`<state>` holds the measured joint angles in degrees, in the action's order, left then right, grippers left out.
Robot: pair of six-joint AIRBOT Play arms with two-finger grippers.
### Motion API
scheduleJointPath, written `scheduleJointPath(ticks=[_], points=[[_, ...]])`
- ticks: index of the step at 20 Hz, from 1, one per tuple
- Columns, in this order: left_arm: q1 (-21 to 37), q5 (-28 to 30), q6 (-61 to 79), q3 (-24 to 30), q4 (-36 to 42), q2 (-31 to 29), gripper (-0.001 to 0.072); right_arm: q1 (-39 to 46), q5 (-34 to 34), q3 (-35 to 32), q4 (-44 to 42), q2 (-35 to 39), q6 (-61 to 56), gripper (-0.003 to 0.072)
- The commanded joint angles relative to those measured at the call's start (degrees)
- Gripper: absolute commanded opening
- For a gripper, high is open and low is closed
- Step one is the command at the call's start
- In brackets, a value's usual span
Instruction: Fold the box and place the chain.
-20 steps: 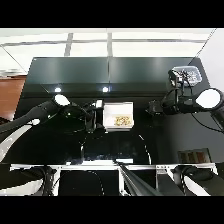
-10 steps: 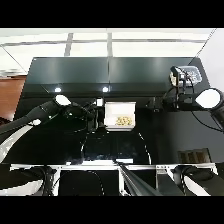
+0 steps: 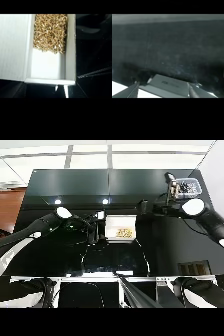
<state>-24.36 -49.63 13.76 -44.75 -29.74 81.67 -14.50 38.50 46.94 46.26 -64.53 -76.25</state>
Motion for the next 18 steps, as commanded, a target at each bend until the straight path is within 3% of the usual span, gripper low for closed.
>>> scheduleJointPath(ticks=[1,5,10,15,18], points=[[0.0,0.1,0.0,0.0,0.0,0.0,0.0455,-4.7,-0.9,1.0,-3.0,-4.2,12.0,0.068],[0.0,0.1,0.0,0.0,0.0,0.0,0.0455,-8.8,5.3,1.2,3.2,-4.0,35.4,0.068],[0.0,0.1,0.0,0.0,0.0,0.0,0.0455,-8.8,12.5,3.2,10.9,-1.7,35.8,0.068],[0.0,0.1,0.0,0.0,0.0,0.0,0.0455,-8.8,20.6,3.2,11.0,-1.3,41.8,0.0679],[0.0,0.1,0.0,0.0,0.0,0.0,0.0455,-8.8,22.0,3.2,11.0,-1.3,46.3,0.068]])
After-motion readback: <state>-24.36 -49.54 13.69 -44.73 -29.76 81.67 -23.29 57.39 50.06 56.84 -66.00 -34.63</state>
